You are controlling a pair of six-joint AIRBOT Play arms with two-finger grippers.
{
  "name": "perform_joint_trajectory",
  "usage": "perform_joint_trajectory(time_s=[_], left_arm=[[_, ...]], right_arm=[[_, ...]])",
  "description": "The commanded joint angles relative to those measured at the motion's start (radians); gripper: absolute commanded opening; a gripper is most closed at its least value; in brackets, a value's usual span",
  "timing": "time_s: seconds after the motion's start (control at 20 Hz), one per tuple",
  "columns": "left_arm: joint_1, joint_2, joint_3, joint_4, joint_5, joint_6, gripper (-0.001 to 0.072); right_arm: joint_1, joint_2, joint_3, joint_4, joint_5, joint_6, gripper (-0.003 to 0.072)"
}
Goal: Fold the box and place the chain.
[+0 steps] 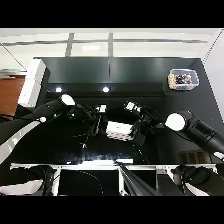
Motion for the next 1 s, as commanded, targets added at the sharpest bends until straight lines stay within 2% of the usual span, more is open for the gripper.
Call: perform_joint_trajectory(time_s=[0.0,0.15,0.35,0.5,0.55,0.6,0.65,0.75,0.95], left_arm=[[0.001,0.000,0.001,0.000,0.000,-0.001,0.0470],[0.001,0.000,0.001,0.000,0.000,-0.001,0.0470],[0.001,0.000,0.001,0.000,0.000,-0.001,0.0470],[0.001,0.000,0.001,0.000,0.001,-0.001,0.0470],[0.001,0.000,0.001,0.000,0.001,-0.001,0.0470],[0.001,0.000,0.001,0.000,0.001,-0.002,0.0470],[0.001,0.000,0.001,0.000,0.001,-0.002,0.0470],[0.001,0.000,0.001,-0.001,0.004,-0.004,0.0470],[0.001,0.000,0.001,-0.002,0.011,-0.011,0.0470]], right_arm=[[0.000,-0.001,-0.002,-0.003,0.008,0.001,0.0280],[0.000,-0.001,-0.004,-0.012,0.013,0.003,0.0280],[0.000,0.007,0.007,-0.009,0.018,0.116,0.0280],[-0.006,0.060,0.040,-0.009,0.039,0.203,0.0278],[-0.018,0.080,0.048,-0.009,0.064,0.269,0.0236],[-0.037,0.101,0.048,-0.008,0.097,0.350,0.0085],[-0.054,0.108,0.047,-0.004,0.134,0.425,0.0030],[-0.067,0.107,0.019,0.092,0.132,0.518,0.0028],[-0.066,0.073,-0.103,0.431,-0.111,0.531,0.0029]])
